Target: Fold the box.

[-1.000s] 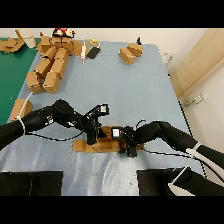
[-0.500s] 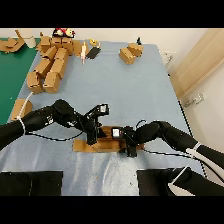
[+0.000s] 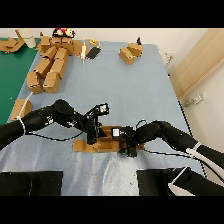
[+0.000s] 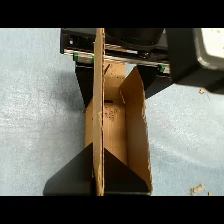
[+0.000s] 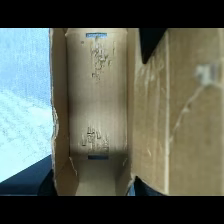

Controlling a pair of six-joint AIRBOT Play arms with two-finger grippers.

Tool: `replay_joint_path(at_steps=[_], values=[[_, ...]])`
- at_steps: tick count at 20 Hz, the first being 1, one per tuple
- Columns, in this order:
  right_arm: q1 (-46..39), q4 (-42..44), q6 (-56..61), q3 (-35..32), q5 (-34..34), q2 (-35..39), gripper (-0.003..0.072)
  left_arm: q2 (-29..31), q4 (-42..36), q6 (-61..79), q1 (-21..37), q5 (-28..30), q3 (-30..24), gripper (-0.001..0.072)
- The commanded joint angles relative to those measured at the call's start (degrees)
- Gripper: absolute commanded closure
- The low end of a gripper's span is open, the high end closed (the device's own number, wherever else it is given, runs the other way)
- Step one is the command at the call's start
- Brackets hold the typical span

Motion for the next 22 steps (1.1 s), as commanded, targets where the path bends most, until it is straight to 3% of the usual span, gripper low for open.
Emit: replay_joint_path(at_steps=[1, 2, 3, 4, 7, 12, 14, 15, 16, 17, 20, 22], values=[[0.0, 0.1, 0.0, 0.0, 0.0, 0.0, 0.0152, 0.0, 0.0, 0.0, 0.0, 0.3, 0.0, 0.0697], [0.0, 0.1, 0.0, 0.0, 0.0, 0.0, 0.0152, 0.0, 0.1, 0.0, 0.2, 0.3, 0.0, 0.0661], [0.0, 0.1, 0.4, 0.0, 0.0, 0.0, 0.0152, 0.0, 0.3, -0.1, 0.3, 0.5, 0.0, 0.0382], [0.0, 0.1, 0.4, 0.0, 0.0, 0.0, 0.0152, 0.0, 0.3, -2.6, 0.5, 0.7, 0.0, 0.0217], [0.0, 0.1, 0.4, 0.0, 0.0, 0.0, 0.0152, 0.5, 3.1, -8.3, 2.0, 0.2, 0.0, 0.0217], [0.0, 0.1, 0.4, 0.0, 0.0, 0.0, 0.0152, 8.0, 20.2, -26.3, 6.5, -4.4, 0.0, 0.0217], [0.0, 0.1, 0.4, 0.0, 0.0, 0.0, 0.0152, 11.7, 23.9, -31.1, 7.5, -9.4, 0.0, 0.0221], [0.0, 0.1, 0.4, 0.0, -0.2, 0.0, 0.0152, 13.0, 25.0, -33.9, 7.5, -11.7, 0.0, 0.0325], [0.0, 0.0, 0.4, 0.0, -0.2, 0.0, 0.0152, 13.9, 25.3, -37.5, 7.5, -14.7, 0.0, 0.0616], [0.0, 0.0, 0.4, 0.0, -0.2, 0.0, 0.0152, 14.1, 25.0, -41.1, 7.4, -18.4, 0.0, 0.0699], [0.0, -0.2, 0.4, 0.0, -0.2, 0.0, 0.0152, 14.1, 22.9, -59.7, 4.3, -23.6, -1.7, 0.0699], [0.0, -0.2, 0.4, 0.0, -0.2, 0.0, 0.0152, 14.1, 16.1, -62.0, 0.2, -23.3, -4.5, 0.0699]])
